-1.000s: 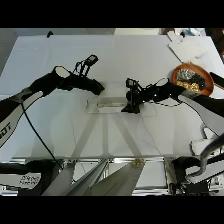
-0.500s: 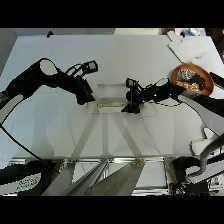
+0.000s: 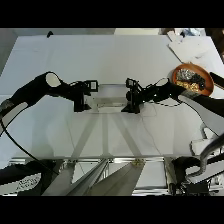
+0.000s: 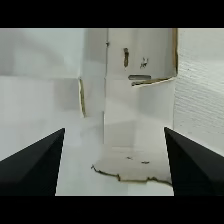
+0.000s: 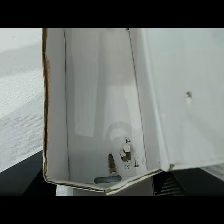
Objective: Fold the box and place the chain.
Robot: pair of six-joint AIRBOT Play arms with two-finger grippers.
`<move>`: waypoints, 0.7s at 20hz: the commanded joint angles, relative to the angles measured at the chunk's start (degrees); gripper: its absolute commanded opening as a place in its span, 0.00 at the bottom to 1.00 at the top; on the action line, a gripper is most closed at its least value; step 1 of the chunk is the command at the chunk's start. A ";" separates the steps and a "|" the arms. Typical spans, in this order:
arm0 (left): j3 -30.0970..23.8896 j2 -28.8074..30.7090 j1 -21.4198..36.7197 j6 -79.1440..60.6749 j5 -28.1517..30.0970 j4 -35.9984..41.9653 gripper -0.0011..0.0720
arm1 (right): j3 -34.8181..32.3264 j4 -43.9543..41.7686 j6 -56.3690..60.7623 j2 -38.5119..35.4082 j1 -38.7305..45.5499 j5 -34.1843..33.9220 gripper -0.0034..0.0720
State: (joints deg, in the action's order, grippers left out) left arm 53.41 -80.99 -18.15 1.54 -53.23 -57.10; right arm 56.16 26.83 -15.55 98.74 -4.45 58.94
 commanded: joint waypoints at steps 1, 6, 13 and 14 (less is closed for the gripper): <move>-1.05 -1.49 0.02 -4.35 3.98 4.70 0.96 | 0.04 0.00 0.02 -0.04 0.00 0.02 0.75; -1.05 -2.16 -0.07 -6.95 0.83 6.01 0.94 | 0.04 0.00 0.02 -0.04 0.00 0.02 0.75; -1.05 -2.16 -0.07 -10.84 -4.17 6.14 0.58 | 0.04 0.00 0.02 -0.04 0.00 0.02 0.75; -1.05 -2.16 -0.07 -10.84 -3.98 6.14 0.58 | 0.04 0.00 0.02 -0.04 0.00 0.02 0.75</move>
State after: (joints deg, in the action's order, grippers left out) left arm 52.40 -83.11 -18.17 -7.66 -55.88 -51.13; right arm 56.18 26.83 -15.55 98.74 -4.47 58.94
